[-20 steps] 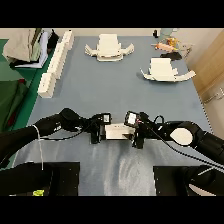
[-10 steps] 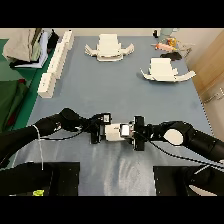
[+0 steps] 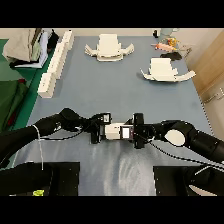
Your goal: Fold the box.
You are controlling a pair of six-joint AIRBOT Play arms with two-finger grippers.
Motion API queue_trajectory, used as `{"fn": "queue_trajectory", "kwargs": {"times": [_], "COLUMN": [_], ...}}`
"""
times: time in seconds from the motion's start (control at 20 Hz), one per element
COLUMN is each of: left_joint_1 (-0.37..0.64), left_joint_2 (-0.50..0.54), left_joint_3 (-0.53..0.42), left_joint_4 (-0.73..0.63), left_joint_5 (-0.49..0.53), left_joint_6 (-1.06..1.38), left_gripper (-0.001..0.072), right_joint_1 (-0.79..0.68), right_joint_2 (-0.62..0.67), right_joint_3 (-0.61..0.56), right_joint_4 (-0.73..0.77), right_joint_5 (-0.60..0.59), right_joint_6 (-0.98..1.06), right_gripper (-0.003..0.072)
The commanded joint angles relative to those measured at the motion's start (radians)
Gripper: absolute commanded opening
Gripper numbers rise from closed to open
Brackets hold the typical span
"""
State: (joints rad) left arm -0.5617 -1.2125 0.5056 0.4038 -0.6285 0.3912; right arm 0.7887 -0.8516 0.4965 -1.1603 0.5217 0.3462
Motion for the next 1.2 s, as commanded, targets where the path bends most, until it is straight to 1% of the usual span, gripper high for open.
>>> {"fn": "queue_trajectory", "kwargs": {"times": [0.0, 0.05, 0.1, 0.15, 0.3, 0.45, 0.6, 0.65, 0.7, 0.95, 1.05, 1.15], "left_joint_1": [0.0, 0.0, 0.0, 0.0, 0.0, 0.0, 0.0, 0.0, 0.0, 0.0, 0.0, 0.0], "left_joint_2": [0.0, 0.0, 0.0, 0.0, 0.0, 0.0, 0.0, 0.0, 0.0, 0.0, 0.0, 0.0], "left_joint_3": [0.0, 0.0, 0.0, 0.0, 0.0, 0.0, 0.0, 0.0, 0.0, 0.0, 0.0, 0.0], "left_joint_4": [0.001, 0.001, 0.001, 0.001, 0.001, 0.001, 0.001, 0.001, 0.001, 0.001, 0.001, 0.001], "left_joint_5": [0.0, 0.0, 0.0, 0.0, 0.0, 0.0, 0.0, 0.0, 0.0, 0.0, 0.0, 0.0], "left_joint_6": [0.002, 0.002, 0.002, 0.002, 0.002, 0.002, 0.002, 0.002, 0.002, 0.002, 0.002, 0.002], "left_gripper": [0.0475, 0.0475, 0.0475, 0.0475, 0.0475, 0.0475, 0.0475, 0.0475, 0.0475, 0.0475, 0.0475, 0.0475], "right_joint_1": [0.027, 0.038, 0.044, 0.047, 0.047, 0.047, 0.047, 0.047, 0.047, 0.053, 0.055, 0.055], "right_joint_2": [-0.013, -0.022, -0.035, -0.05, -0.075, -0.078, -0.078, -0.078, -0.078, -0.063, -0.034, -0.007], "right_joint_3": [0.0, 0.001, 0.001, 0.001, 0.001, 0.001, 0.001, 0.001, 0.001, 0.001, 0.001, 0.001], "right_joint_4": [0.002, 0.001, -0.005, -0.008, -0.011, -0.024, -0.039, -0.039, -0.039, -0.04, -0.029, -0.029], "right_joint_5": [0.0, -0.004, -0.012, -0.027, -0.069, -0.077, -0.077, -0.078, -0.078, -0.078, -0.078, -0.083], "right_joint_6": [-0.008, -0.008, -0.008, -0.008, -0.016, -0.015, -0.015, -0.015, -0.015, -0.015, -0.015, -0.015], "right_gripper": [0.0451, 0.0457, 0.0503, 0.0527, 0.0523, 0.0498, 0.0331, 0.0288, 0.0278, 0.0287, 0.0432, 0.0447]}}
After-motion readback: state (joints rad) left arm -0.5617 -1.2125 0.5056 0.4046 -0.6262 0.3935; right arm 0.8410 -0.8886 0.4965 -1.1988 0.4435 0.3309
